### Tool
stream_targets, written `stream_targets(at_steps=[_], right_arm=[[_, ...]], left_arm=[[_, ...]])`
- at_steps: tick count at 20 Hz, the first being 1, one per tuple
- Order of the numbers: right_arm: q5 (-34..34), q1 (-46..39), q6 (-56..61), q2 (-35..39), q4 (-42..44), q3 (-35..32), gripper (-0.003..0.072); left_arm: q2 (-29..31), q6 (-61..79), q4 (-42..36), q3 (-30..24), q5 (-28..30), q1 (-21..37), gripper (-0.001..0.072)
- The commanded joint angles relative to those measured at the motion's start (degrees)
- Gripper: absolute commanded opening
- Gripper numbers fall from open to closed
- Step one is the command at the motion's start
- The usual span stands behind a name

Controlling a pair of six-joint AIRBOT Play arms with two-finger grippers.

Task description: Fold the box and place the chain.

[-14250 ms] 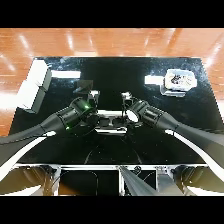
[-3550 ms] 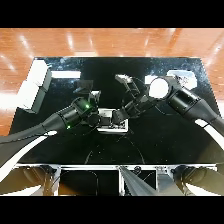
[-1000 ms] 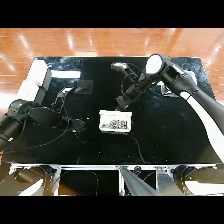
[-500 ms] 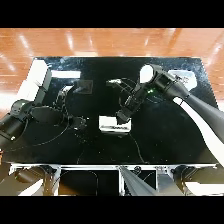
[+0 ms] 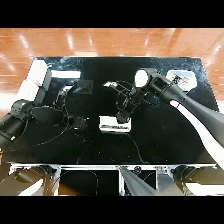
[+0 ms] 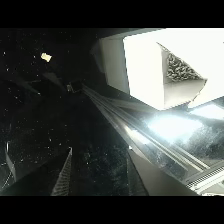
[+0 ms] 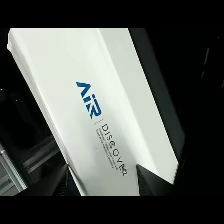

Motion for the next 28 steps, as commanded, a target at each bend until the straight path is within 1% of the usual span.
stream_targets(at_steps=[1,5,9,13,14,15,18,22,23,28], right_arm=[[-0.3,0.1,-0.9,0.0,-0.3,0.0,0.0485],[-0.1,0.5,-1.0,0.0,-0.3,0.0,0.0485],[0.0,0.6,-1.0,0.0,-0.3,0.0,0.0473],[0.4,0.5,-1.9,0.0,-0.3,0.0,0.0478],[0.5,0.5,-2.0,0.0,-0.3,0.1,0.0479],[0.6,0.5,-2.0,0.0,-0.3,0.3,0.0501],[0.5,0.5,-2.0,0.0,-0.4,1.4,0.0505],[0.2,0.5,-2.0,0.0,-0.4,3.1,0.0503],[0.1,0.5,-2.0,0.0,-0.4,3.1,0.0481],[0.0,0.6,-2.0,0.0,-1.0,3.1,0.0476]], left_arm=[[-0.5,0.0,0.0,0.0,-0.3,0.0,0.0441],[-1.5,0.0,-1.3,0.0,-1.2,0.0,0.044],[-1.7,0.0,-1.2,0.0,-1.5,-1.6,0.0441],[-1.7,0.0,-1.2,0.0,-1.9,-3.4,0.044],[-1.7,0.0,-1.2,0.0,-2.1,-3.5,0.044],[-1.7,0.0,-1.2,0.0,-2.2,-3.5,0.044],[-1.7,0.0,-1.1,0.0,-2.4,-3.5,0.044],[-1.7,0.0,-1.1,0.0,-2.6,-3.5,0.044],[-1.7,0.0,-1.1,0.0,-2.6,-3.5,0.044],[-1.7,0.0,-1.1,0.0,-2.6,-3.5,0.044]])
